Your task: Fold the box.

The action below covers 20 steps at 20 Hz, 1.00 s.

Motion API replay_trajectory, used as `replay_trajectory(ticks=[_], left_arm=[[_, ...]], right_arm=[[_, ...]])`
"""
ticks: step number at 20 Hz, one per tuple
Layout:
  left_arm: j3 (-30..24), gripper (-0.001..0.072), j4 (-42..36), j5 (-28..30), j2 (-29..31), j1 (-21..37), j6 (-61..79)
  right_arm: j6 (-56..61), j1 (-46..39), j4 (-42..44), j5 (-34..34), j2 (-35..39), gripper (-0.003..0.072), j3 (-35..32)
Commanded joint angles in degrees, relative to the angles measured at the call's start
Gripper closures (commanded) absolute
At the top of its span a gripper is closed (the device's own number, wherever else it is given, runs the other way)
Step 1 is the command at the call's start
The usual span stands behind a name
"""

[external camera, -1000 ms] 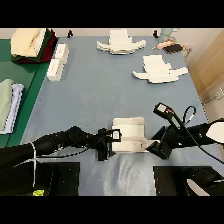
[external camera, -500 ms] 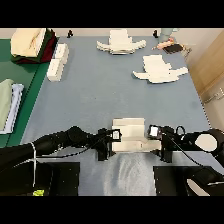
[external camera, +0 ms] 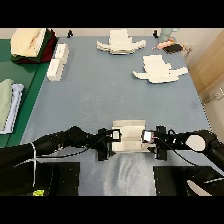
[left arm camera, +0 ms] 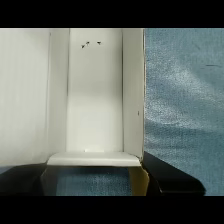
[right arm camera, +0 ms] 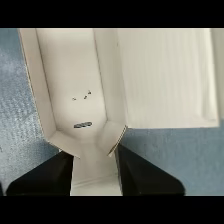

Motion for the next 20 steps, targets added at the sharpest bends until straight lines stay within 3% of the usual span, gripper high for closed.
replay_trajectory(ticks=[1, 4, 5, 6, 17, 20], left_arm=[[0.04, 0.012, 0.02, 0.02, -0.02, 0.0, 0.0], [0.07, 0.012, 0.02, 0.02, -0.02, 0.0, 0.0], [0.04, 0.012, 0.02, 0.02, -0.02, 0.0, 0.0], [0.04, 0.012, 0.02, 0.02, -0.02, 0.0, 0.0], [0.07, 0.0119, 0.02, 0.02, -0.02, 0.0, 0.0], [0.04, 0.0119, 0.02, 0.02, -0.02, 0.0, 0.0]], right_arm=[[-0.42, 0.33, 1.38, -1.62, 0.24, 0.0282, 0.35], [-0.39, 0.33, 3.85, -1.18, 0.61, 0.0291, 0.33], [-0.37, 0.35, 4.63, -0.52, 0.63, 0.0392, 0.33], [-0.35, 0.35, 4.92, 0.15, 0.63, 0.0406, 0.33], [-0.33, 0.35, 7.54, 0.59, 0.61, 0.0417, 0.33], [-0.31, 0.35, 7.58, 0.81, 0.61, 0.0528, 0.33]])
